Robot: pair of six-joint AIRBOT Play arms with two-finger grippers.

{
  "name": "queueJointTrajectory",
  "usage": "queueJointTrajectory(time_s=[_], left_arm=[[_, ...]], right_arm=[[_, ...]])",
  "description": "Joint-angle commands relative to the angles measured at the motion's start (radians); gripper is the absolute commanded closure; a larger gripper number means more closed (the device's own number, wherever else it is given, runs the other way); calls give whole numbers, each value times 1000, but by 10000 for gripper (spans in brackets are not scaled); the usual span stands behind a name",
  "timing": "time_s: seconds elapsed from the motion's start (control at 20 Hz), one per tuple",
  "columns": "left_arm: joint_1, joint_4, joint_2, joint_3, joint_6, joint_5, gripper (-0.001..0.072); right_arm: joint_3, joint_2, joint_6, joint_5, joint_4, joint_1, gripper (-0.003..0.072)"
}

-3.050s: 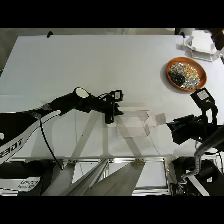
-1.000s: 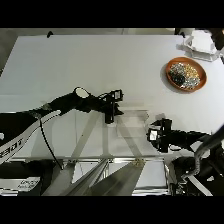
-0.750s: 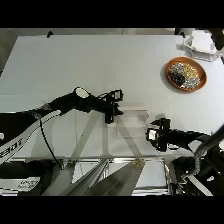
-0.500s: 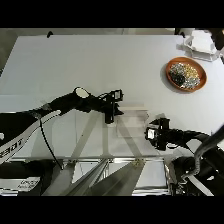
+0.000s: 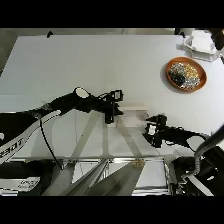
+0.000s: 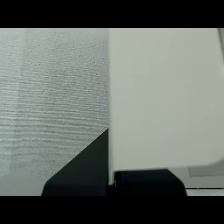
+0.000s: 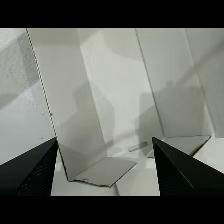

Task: Fold the box and place the chain.

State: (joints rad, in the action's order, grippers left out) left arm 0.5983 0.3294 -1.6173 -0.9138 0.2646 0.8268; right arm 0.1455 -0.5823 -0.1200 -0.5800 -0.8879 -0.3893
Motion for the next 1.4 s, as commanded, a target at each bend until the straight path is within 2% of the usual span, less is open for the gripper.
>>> queueJointTrajectory(time_s=[0.0,0.15,0.4,1.05,1.35], left_arm=[[0,0,-1,0,0,0,698],[0,0,-1,0,0,0,698],[0,0,-1,0,0,0,698],[0,0,-1,0,0,0,698],[0,0,-1,0,0,0,698]], right_arm=[[13,-1,82,-40,50,81,28],[44,-2,159,-92,53,172,28],[52,-82,250,-86,114,179,28],[92,-153,259,-55,141,180,28],[112,-153,259,-63,145,258,28]])
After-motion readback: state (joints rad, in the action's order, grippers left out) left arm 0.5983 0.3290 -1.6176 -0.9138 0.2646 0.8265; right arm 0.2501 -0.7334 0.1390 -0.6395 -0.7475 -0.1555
